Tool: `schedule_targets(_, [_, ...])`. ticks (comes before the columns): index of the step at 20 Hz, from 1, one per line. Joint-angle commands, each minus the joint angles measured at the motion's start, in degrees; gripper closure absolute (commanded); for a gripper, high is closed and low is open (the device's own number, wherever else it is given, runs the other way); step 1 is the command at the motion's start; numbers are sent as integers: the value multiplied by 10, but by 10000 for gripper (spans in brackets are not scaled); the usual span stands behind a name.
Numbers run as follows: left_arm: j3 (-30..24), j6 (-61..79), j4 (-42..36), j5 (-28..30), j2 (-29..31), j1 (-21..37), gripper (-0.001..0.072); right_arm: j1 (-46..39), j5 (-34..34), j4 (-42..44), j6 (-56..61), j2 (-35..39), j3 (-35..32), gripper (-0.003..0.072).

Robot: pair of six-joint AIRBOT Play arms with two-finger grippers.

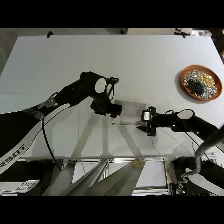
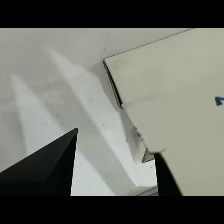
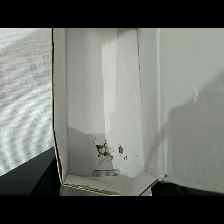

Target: Fold the box and place the chain.

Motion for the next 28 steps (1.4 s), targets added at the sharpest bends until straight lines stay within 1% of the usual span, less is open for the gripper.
schedule_targets(1, [0, -3, 0, 31, -9, -10, 230, 0, 0, 0, 0, 0, 0, 346])
schedule_targets(2, [0, -8, 0, 37, -12, -13, 289, 0, 0, 0, 0, 0, 0, 346])
schedule_targets(3, [0, -13, 0, 42, -16, -15, 320, 0, 0, 0, 0, 0, 0, 346])
schedule_targets(4, [0, -15, 0, 43, -21, -19, 323, 0, 0, 0, 0, 0, 0, 346])
schedule_targets(5, [0, -18, 2, 43, -26, -20, 356, 0, 0, 0, 0, 0, 0, 346])
schedule_targets(6, [0, -29, 7, 43, -32, -22, 415, 0, 0, 0, 0, 0, 0, 346])
schedule_targets(7, [0, -34, 10, 42, -37, -24, 435, 0, 0, 0, 0, 0, 0, 346])
schedule_targets(11, [0, -43, 13, 41, -50, -32, 439, 0, 0, 0, 0, 0, 0, 346])
schedule_targets(12, [0, -43, 13, 41, -51, -33, 515, 0, 0, 0, 0, 0, 0, 346])
schedule_targets(13, [0, -43, 13, 41, -53, -34, 618, 0, 0, 0, 0, 0, 0, 346])
schedule_targets(14, [0, -43, 13, 41, -54, -36, 642, 0, 0, 0, 0, 0, 0, 346])
schedule_targets(17, [0, -43, 13, 42, -55, -39, 646, 0, 0, 0, 0, 0, 0, 346])
schedule_targets(19, [0, -42, 13, 44, -55, -40, 627, 0, 0, 0, 0, 0, 0, 346])
schedule_targets(20, [0, -42, 13, 45, -55, -40, 592, 0, 0, 0, 0, 0, 0, 346])
schedule_targets(22, [0, -42, 13, 45, -55, -40, 428, 0, 0, 0, 0, 0, 0, 346])
schedule_targets(25, [0, -43, 13, 45, -55, -40, 438, 0, 0, 0, 0, 0, 0, 346])
schedule_targets(26, [0, -43, 13, 45, -55, -40, 507, 0, 0, 0, 0, 0, 0, 346])
schedule_targets(27, [0, -42, 13, 45, -55, -40, 668, 0, 0, 0, 0, 0, 0, 346])
schedule_targets(28, [0, -43, 13, 45, -55, -40, 704, 0, 0, 0, 0, 0, 0, 346])
